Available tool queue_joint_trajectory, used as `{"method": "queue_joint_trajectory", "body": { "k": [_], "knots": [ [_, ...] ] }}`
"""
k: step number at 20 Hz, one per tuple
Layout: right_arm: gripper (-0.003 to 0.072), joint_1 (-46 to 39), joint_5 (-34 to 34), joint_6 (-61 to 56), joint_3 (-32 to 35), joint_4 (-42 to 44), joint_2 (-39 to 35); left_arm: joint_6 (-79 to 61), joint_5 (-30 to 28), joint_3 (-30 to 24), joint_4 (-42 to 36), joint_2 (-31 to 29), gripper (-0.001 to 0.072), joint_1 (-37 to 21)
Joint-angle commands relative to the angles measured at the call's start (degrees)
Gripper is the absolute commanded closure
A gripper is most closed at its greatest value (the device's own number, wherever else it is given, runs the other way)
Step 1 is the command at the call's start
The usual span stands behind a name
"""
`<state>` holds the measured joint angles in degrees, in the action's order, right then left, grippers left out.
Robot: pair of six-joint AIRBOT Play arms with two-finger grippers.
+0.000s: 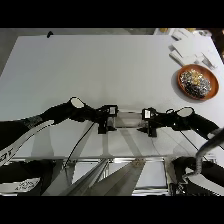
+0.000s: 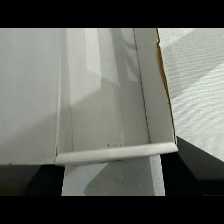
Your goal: Fold the box and place the chain.
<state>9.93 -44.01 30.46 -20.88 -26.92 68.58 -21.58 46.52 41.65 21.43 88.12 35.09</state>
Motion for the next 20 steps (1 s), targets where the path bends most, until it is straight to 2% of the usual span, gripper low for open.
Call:
{"method": "queue_joint_trajectory", "body": {
  "k": [1,2,3,4,5,9,14,17,19,20],
  "knots": [
    [0.0377,-0.1,-1.8,-0.2,-0.1,0.4,-0.1,0.0,0.0,0.0,0.0,0.0,0.0317,0.0],
    [0.0375,-0.1,-1.9,-0.2,-0.1,0.4,-0.1,0.0,0.0,0.0,0.0,0.0,0.0317,0.0],
    [0.0274,-0.1,-1.8,-0.2,-0.1,0.3,-0.1,-0.1,0.0,0.0,0.0,0.0,0.0317,0.0],
    [0.0028,-0.1,-1.9,-0.2,-0.1,0.3,-0.4,0.0,0.0,0.0,0.0,0.0,0.0317,0.0],
    [-0.0013,-0.1,-1.9,-0.2,-0.1,0.3,-0.9,-0.1,0.0,0.0,0.0,0.0,0.0317,0.0],
    [-0.0013,-4.0,-6.1,-0.9,-0.1,-1.5,-4.1,0.0,0.0,0.0,0.0,0.0,0.0317,0.0],
    [-0.0011,-9.6,-11.3,-8.5,-0.1,-10.4,-10.4,0.0,0.0,0.0,0.0,0.0,0.0317,0.0],
    [0.0003,-11.5,-13.5,-14.2,-0.1,-10.8,-14.8,0.0,0.0,0.0,0.0,0.0,0.0317,0.0],
    [0.0090,-11.5,-13.8,-15.7,-0.1,-10.7,-17.9,0.0,0.1,0.0,0.0,0.0,0.0317,0.0],
    [0.0179,-11.5,-13.8,-15.7,-0.1,-10.6,-19.6,0.0,0.0,0.0,0.0,0.0,0.0317,0.0]
  ]
}}
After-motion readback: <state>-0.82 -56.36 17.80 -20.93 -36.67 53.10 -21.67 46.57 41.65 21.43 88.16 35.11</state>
